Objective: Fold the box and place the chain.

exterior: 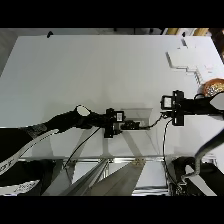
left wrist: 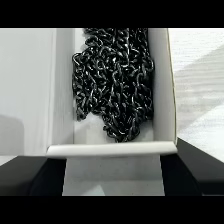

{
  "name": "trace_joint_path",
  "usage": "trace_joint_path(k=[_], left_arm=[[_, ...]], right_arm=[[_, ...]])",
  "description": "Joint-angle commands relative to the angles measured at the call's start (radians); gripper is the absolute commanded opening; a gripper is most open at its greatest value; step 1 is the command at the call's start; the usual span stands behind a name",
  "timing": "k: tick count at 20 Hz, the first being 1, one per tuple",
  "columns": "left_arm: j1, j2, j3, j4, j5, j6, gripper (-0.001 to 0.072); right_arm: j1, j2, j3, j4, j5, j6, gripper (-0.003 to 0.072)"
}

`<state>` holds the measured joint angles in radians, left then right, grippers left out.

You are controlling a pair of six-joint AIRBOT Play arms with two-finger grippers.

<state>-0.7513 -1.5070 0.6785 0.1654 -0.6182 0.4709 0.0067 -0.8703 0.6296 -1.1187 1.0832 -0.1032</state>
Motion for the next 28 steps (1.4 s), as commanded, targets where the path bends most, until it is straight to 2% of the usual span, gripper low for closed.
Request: trace_joint_path(k=[1,4,5,6,10,13,19,20,21,24,28], left_arm=[[0.0,0.001,0.0,0.0,0.0,0.0,0.0313],[0.0,0.001,0.0,0.0,0.0,0.0,0.0313],[0.0,0.001,0.0,0.0,0.0,0.0,0.0313],[0.0,0.001,0.0,0.0,0.0,0.0,0.0313],[0.0,0.001,0.0,0.0,0.0,0.0,0.0313],[0.0,0.001,0.0,0.0,0.0,0.0,0.0313],[0.0,0.001,0.0,0.0,0.0,0.0,0.0313],[0.0,0.001,0.0,0.0,0.0,0.0,0.0313],[0.0,0.001,0.0,0.0,0.0,0.0,0.0313],[0.0,0.001,0.0,0.0,0.0,0.0,0.0313],[0.0,0.001,0.0,0.0,0.0,0.0,0.0313]], right_arm=[[0.045,-0.051,-0.041,-0.089,-0.049,0.012,0.0218],[0.103,-0.089,-0.088,-0.087,-0.081,-0.081,0.0212],[0.115,-0.106,-0.096,-0.084,-0.081,-0.102,0.0166],[0.124,-0.125,-0.104,-0.079,-0.082,-0.117,0.0157],[0.156,-0.171,-0.127,-0.066,-0.124,-0.129,0.0157],[0.158,-0.2,-0.144,-0.002,-0.134,-0.186,0.0157],[0.158,-0.225,-0.163,-0.006,-0.135,-0.194,0.0148],[0.158,-0.225,-0.168,-0.011,-0.134,-0.193,0.0056],[0.158,-0.222,-0.168,-0.012,-0.135,-0.188,0.0022],[0.158,-0.158,-0.168,-0.02,-0.133,-0.152,0.0021],[0.158,0.061,-0.168,-0.031,-0.127,-0.08,0.0021]])
